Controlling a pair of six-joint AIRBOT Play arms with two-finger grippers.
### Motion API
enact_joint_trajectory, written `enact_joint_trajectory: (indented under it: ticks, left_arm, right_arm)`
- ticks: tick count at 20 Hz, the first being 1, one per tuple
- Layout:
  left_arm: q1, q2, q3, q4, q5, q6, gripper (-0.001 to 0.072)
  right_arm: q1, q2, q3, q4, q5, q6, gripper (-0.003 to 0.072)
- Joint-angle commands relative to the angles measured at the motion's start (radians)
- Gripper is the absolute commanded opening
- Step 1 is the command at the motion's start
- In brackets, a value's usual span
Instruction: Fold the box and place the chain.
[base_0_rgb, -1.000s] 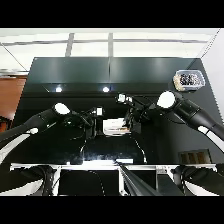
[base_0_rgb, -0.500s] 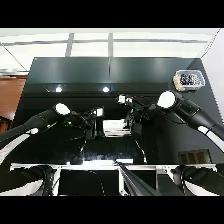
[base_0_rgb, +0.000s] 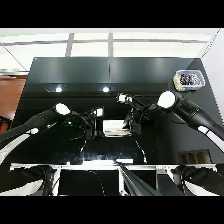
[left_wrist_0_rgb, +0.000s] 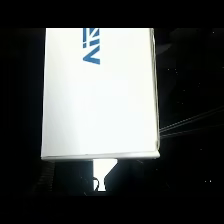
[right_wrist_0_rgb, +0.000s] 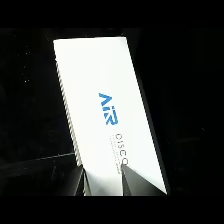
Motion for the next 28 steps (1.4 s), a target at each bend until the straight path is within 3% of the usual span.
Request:
enact_joint_trajectory:
  ticks: [1, 28]
  left_arm:
    - [0.001, 0.0, 0.001, 0.0, 0.001, 0.0, 0.0494]
    - [0.001, 0.0, 0.001, 0.0, 0.001, -0.001, 0.0494]
  right_arm:
    - [0.0, 0.0, 0.001, 0.008, -0.003, 0.016, 0.0243]
    - [-0.002, -0.01, 0.005, -0.067, 0.019, 0.134, 0.0243]
